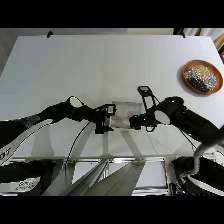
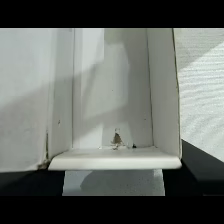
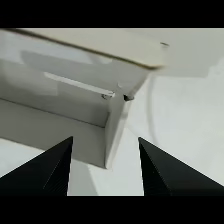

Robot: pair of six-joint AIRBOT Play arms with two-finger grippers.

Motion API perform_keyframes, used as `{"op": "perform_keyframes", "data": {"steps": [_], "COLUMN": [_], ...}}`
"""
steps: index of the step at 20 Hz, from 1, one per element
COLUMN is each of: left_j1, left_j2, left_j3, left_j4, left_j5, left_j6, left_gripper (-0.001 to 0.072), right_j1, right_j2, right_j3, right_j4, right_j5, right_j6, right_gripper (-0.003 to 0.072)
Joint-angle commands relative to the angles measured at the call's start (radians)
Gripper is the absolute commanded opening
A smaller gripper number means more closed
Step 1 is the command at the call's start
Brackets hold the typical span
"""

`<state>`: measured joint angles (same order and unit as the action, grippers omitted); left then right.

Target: Fold the box and place the chain.

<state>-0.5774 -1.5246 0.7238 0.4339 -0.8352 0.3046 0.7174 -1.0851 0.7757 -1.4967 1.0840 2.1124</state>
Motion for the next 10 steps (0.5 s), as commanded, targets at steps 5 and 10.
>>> {"op": "perform_keyframes", "data": {"steps": [5, 10], "left_j1": [0.0, 0.0], "left_j2": [0.001, 0.001], "left_j3": [0.0, 0.0], "left_j4": [0.001, 0.001], "left_j5": [0.001, 0.001], "left_j6": [0.002, 0.002], "left_gripper": [0.0394, 0.0394], "right_j1": [-0.145, -0.451], "right_j2": [0.243, 0.292], "right_j3": [0.001, 0.002], "right_j4": [-0.063, -0.141], "right_j5": [0.193, 0.105], "right_j6": [-0.19, -0.335], "right_gripper": [0.0466, 0.0445]}}
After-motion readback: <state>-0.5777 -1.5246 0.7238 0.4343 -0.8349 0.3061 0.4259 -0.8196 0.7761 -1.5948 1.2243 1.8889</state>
